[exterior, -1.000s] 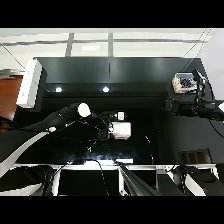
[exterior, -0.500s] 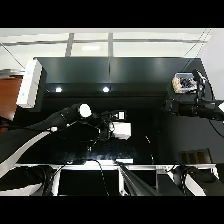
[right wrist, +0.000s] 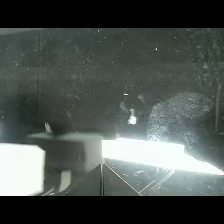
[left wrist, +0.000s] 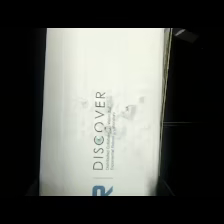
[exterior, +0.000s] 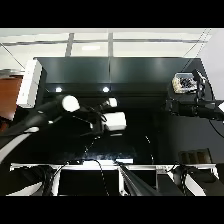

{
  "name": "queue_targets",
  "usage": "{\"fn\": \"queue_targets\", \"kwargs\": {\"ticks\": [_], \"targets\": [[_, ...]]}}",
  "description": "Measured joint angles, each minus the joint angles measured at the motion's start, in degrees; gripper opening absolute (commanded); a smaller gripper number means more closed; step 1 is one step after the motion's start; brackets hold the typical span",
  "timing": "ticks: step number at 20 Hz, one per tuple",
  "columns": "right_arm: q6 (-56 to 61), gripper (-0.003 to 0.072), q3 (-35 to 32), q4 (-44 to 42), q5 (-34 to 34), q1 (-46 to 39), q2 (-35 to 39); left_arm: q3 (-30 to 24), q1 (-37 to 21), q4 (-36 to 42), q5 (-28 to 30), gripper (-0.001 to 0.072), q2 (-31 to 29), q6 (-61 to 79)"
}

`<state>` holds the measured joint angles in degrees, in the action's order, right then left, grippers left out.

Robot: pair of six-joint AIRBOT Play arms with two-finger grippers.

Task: Fold the box and place the chain.

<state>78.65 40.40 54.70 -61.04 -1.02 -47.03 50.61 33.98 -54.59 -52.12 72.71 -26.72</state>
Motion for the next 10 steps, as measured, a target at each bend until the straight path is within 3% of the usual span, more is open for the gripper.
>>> {"fn": "queue_targets", "kwargs": {"ticks": [5,10], "targets": [[0.00,0.0018,0.00,0.00,0.02,0.00,0.00,-2.64,-14.36,-12.22,-8.90,0.0292,-13.57,-16.59],[-0.02,0.0018,0.00,0.00,0.44,0.00,0.00,-9.09,-36.83,-16.33,-16.48,0.0292,-26.43,-22.27]]}}
